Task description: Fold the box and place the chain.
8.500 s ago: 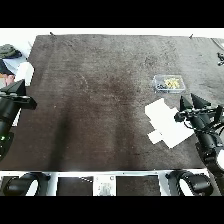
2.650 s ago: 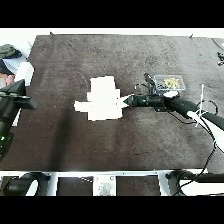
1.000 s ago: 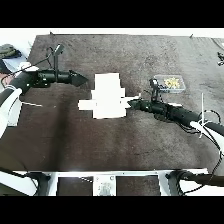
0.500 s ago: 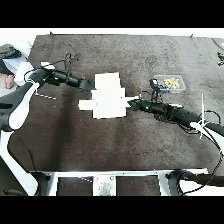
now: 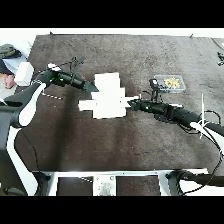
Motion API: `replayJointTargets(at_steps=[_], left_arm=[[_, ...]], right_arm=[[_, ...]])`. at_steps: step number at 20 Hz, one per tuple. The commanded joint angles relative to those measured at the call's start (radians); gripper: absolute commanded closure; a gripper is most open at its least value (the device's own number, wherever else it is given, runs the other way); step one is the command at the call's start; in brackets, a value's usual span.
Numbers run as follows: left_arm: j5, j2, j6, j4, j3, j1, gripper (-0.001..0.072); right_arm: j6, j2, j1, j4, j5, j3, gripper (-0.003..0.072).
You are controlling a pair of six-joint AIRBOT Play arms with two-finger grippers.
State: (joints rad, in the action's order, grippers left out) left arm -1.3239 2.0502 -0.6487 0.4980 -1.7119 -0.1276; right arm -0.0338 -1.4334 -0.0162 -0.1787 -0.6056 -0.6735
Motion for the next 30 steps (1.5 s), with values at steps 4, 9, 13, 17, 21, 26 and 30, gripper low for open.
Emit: replayJointTargets(at_steps=[4,9,13,17,21,26,30], left_arm=[[-0.046,0.015,0.005,-0.031,-0.004,-0.015,0.0248],[-0.072,0.015,0.026,-0.034,-0.004,-0.023,0.0367],[-0.072,0.015,0.027,-0.034,-0.004,-0.023,0.0608],[-0.071,0.014,0.091,-0.034,-0.004,-0.024,0.0698],[-0.075,0.014,0.245,-0.03,-0.004,-0.023,0.0699],[-0.072,0.013,0.66,-0.024,-0.004,-0.024,0.0701],[-0.043,0.013,0.853,-0.035,-0.003,-0.024,0.0703]], right_arm=[[0.0,0.001,0.0,-0.002,-0.004,0.0,0.0702],[0.0,0.001,-0.003,-0.001,-0.007,0.0,0.0702],[0.0,0.001,-0.003,-0.001,-0.007,0.0,0.0701],[0.0,0.002,-0.004,-0.001,-0.008,0.0,0.0308],[0.012,0.066,-0.11,0.018,-0.014,0.0,0.0312],[0.114,0.179,-0.311,0.116,-0.158,0.0,0.0313],[0.192,0.18,-0.325,0.27,-0.158,0.007,0.0313]])
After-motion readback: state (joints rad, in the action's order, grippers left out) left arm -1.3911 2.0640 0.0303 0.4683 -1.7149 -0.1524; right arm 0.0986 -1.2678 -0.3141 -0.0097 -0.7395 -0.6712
